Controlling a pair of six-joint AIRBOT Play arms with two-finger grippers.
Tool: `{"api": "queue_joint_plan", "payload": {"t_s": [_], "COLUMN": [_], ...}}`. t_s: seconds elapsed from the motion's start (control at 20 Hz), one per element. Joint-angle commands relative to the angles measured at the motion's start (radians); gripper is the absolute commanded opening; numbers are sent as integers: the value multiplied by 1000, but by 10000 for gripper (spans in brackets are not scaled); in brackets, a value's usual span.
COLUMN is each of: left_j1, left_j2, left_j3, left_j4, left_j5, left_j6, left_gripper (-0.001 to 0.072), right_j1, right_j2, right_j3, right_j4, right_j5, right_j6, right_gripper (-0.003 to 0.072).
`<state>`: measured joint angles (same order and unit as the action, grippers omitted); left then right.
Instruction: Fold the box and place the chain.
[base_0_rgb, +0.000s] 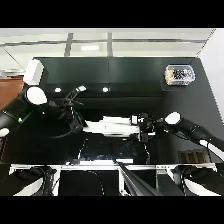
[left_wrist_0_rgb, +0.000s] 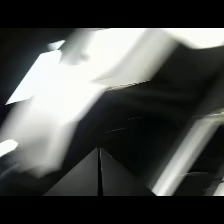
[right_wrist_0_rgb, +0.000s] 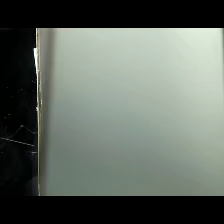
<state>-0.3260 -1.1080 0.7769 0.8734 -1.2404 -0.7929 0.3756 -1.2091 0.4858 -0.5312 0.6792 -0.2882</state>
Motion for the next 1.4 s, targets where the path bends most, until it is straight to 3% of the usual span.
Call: {"api": "queue_joint_plan", "payload": {"t_s": [0.0, 0.15, 0.25, 0.4, 0.65, 0.85, 1.0, 1.15, 1.35], "left_j1": [-57, -154, -170, -166, -158, -158, -158, -130, -63], "left_j2": [27, 27, 27, -15, -193, -294, -298, -293, -184], "left_j3": [-169, -250, -250, -234, -121, -34, -13, 54, 156], "left_j4": [-385, -613, -823, -846, -666, -320, -285, -126, -11], "left_j5": [166, 428, 517, 660, 660, 534, 529, 515, 365], "left_j6": [77, 210, 383, 395, 331, 98, 85, 40, -3], "left_gripper": [24, 25, 25, 24, 24, 23, 23, 23, 21], "right_j1": [0, 0, 0, 0, 0, 0, 0, 0, 0], "right_j2": [-1, -1, -1, -1, -1, -1, -1, -1, -1], "right_j3": [0, 0, 0, 0, 0, 0, 0, 0, 0], "right_j4": [-2, -2, -2, -2, -2, -2, -2, -2, -2], "right_j5": [2, 2, 2, 2, 2, 2, 2, 2, 2], "right_j6": [-1, -1, -1, -1, -1, -1, -1, -1, -1], "right_gripper": [430, 430, 430, 430, 430, 430, 430, 430, 430]}}
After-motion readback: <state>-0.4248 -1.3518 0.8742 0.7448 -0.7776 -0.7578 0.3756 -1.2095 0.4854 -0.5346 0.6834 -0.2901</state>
